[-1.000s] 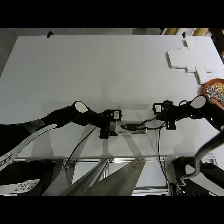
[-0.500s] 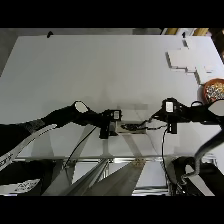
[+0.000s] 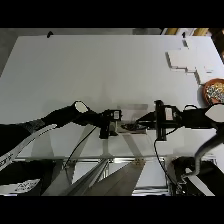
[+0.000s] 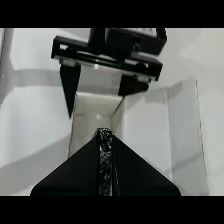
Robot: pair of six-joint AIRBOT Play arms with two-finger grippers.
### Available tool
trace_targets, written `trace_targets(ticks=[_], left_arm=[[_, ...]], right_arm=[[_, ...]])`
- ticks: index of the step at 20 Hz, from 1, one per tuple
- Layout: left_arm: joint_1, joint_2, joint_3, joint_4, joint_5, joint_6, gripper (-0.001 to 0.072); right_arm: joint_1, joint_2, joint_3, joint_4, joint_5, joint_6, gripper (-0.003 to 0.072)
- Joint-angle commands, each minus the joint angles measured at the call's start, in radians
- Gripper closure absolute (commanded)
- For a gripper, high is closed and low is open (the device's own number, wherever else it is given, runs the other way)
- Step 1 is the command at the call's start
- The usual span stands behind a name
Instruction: Fold the box and place the chain.
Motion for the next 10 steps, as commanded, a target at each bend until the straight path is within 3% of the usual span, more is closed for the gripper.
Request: trace_targets(ticks=[1, 5, 10], left_arm=[[0.001, 0.0, 0.0, 0.0, 0.0, 0.0, 0.042], [0.001, 0.0, 0.0, 0.0, 0.0, 0.0, 0.042], [0.001, 0.0, 0.0, 0.0, 0.0, 0.0, 0.042]], right_arm=[[0.107, 0.002, 0.001, 0.021, -0.135, 0.008, 0.0666], [0.124, -0.009, 0.0, -0.009, -0.198, 0.023, 0.0666], [0.124, -0.092, -0.015, -0.173, -0.218, 0.105, 0.0665]])
